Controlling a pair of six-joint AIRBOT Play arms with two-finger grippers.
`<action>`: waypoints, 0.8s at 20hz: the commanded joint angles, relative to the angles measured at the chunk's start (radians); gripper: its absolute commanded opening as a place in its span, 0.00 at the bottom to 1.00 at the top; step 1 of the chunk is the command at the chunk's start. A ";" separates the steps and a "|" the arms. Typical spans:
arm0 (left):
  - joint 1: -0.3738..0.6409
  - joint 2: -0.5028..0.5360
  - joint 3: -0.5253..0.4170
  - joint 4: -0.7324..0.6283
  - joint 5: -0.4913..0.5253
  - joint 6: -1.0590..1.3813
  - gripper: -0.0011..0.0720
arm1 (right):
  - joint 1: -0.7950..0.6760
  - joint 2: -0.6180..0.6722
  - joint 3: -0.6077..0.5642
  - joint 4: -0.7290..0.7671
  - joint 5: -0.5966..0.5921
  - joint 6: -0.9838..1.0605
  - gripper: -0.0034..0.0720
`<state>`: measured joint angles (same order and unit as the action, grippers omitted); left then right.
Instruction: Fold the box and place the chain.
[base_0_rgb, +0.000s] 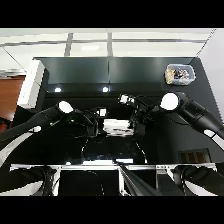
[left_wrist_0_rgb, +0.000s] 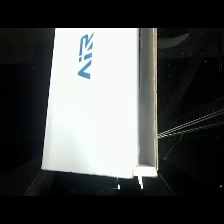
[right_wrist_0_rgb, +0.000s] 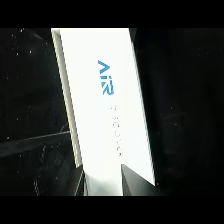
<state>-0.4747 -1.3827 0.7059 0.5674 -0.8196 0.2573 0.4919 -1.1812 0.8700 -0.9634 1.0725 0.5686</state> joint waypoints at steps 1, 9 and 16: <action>0.001 0.000 0.000 0.001 0.001 0.000 0.64 | 0.001 0.000 0.000 -0.025 0.015 0.000 0.40; 0.001 0.000 0.000 0.001 0.000 0.000 0.64 | 0.001 0.000 0.000 -0.036 0.009 0.001 0.39; 0.001 0.000 0.000 0.001 0.001 0.000 0.65 | 0.001 0.000 0.000 -0.058 0.048 0.001 0.40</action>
<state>-0.4747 -1.3830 0.7059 0.5678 -0.8188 0.2577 0.4919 -1.1812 0.8703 -1.0176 1.1130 0.5686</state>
